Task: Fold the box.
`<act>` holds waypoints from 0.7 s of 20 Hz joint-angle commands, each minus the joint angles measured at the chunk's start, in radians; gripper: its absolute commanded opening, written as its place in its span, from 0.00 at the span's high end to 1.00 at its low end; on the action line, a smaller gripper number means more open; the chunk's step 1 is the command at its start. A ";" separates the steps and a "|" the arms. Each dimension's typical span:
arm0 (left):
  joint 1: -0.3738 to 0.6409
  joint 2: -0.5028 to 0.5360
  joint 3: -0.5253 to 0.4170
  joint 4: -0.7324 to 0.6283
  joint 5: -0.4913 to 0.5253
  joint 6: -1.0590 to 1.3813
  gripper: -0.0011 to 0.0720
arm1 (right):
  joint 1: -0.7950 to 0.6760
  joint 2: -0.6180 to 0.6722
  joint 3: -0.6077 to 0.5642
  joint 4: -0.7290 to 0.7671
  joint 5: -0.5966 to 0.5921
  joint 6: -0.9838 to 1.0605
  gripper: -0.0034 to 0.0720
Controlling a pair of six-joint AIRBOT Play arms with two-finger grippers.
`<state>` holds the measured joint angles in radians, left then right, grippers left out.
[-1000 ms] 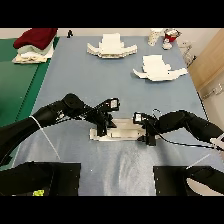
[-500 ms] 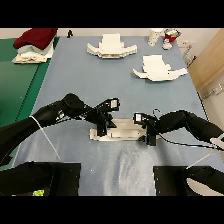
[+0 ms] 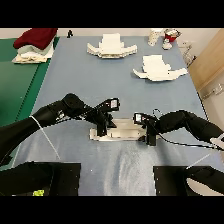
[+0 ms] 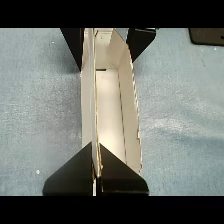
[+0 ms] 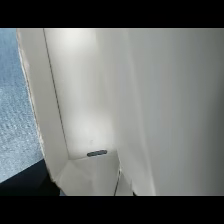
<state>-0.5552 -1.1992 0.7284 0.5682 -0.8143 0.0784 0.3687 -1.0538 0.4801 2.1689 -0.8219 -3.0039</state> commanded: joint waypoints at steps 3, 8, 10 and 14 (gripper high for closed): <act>0.000 0.000 0.000 0.000 0.000 0.000 0.96 | 0.001 0.002 0.001 0.000 -0.002 0.000 0.32; 0.000 0.000 0.000 0.000 0.000 0.000 0.97 | 0.001 0.032 0.003 -0.002 -0.007 0.000 0.17; 0.000 0.000 0.000 0.000 0.000 0.000 0.96 | 0.001 0.055 0.003 -0.003 -0.019 0.000 0.17; 0.000 0.000 0.000 0.000 0.000 0.000 0.96 | 0.001 0.060 0.003 -0.003 -0.024 0.000 0.17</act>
<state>-0.5552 -1.1992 0.7284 0.5678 -0.8146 0.0784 0.3687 -1.0019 0.4820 2.1662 -0.8444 -3.0043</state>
